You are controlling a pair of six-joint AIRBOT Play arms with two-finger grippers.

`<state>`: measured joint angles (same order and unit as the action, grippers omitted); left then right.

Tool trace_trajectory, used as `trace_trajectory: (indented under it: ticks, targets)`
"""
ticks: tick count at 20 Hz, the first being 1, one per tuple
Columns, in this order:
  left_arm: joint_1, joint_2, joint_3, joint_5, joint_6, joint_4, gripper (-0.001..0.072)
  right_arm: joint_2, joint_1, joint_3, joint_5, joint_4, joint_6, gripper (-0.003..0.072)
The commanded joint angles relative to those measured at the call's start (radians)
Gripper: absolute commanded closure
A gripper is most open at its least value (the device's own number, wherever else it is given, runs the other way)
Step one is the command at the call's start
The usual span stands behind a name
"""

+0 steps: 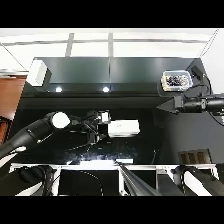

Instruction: Fold the box and place the chain.

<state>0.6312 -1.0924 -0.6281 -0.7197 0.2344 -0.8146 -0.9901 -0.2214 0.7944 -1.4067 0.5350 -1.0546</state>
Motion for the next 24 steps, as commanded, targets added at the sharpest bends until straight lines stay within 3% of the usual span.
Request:
trace_trajectory:
  ticks: [1, 11, 15, 24]
  targets:
    - [0.004, 0.033, -0.038, -0.042, 0.128, 0.012, 0.0005, 0.009, -0.026, 0.001, 0.032, 0.042, 0.002, 0.0676]
    - [0.066, -0.260, -0.318, -0.029, 0.158, 0.036, 0.0004, 0.009, -0.026, 0.001, 0.053, 0.046, 0.002, 0.0676]
    - [0.122, -0.314, -0.338, -0.024, 0.192, 0.049, 0.0004, 0.009, -0.026, 0.001, 0.057, 0.043, 0.002, 0.0676]
    - [0.132, -0.327, -0.338, -0.023, 0.192, 0.041, 0.0004, 0.009, -0.026, 0.001, 0.060, 0.043, 0.002, 0.0676]
